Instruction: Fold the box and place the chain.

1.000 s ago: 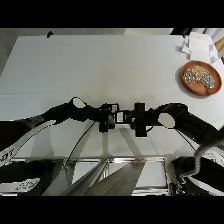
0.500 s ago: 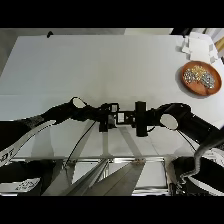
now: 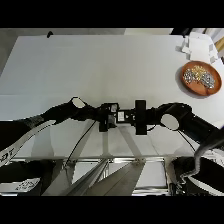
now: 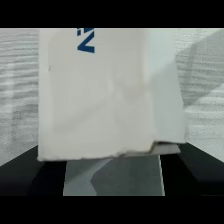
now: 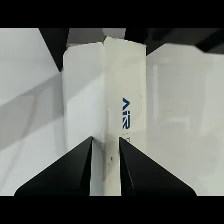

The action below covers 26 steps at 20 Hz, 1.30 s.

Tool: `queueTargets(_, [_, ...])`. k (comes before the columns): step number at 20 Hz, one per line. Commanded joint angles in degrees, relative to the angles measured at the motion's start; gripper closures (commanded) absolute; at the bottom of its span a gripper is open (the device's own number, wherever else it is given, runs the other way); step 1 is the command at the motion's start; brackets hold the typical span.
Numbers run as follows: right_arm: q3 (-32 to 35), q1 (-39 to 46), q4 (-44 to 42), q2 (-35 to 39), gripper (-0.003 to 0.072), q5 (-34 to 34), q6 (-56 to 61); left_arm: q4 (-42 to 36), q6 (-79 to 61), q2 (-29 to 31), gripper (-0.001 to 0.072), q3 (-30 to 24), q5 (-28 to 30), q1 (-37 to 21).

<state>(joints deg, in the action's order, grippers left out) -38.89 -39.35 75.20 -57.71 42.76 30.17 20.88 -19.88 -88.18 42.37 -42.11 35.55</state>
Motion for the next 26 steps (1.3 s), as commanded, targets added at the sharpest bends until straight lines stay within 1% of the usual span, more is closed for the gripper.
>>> queueTargets(1, [-0.04, 0.85, 0.09, 0.20, 0.0527, -0.76, 0.02, 0.15, -0.07, 0.04, 0.0437, 0.00, -0.13, 0.02])
queueTargets(10, [-0.02, 0.92, 0.11, 0.13, 0.0527, -0.81, 0.02, 0.13, -0.07, 0.04, 0.0437, 0.00, -0.13, 0.02])
queueTargets(20, [0.00, 0.90, -0.24, -2.75, 0.0523, 0.20, 1.55, 0.15, -0.07, 0.04, 0.0437, 0.00, -0.13, 0.02])
queueTargets(22, [-0.02, 0.90, -0.48, -2.75, 0.0452, 0.81, 1.53, 0.13, -0.07, 0.04, 0.0437, 0.00, -0.13, 0.02])
queueTargets(24, [0.00, 0.90, -1.01, -2.58, 0.0442, 1.79, 1.53, 0.15, -0.07, 0.04, 0.0437, 0.00, -0.13, 0.02])
queueTargets(26, [-0.02, 0.90, -1.09, -2.21, 0.0393, 2.05, 1.53, 0.15, -0.07, 0.04, 0.0437, 0.00, -0.13, 0.02])
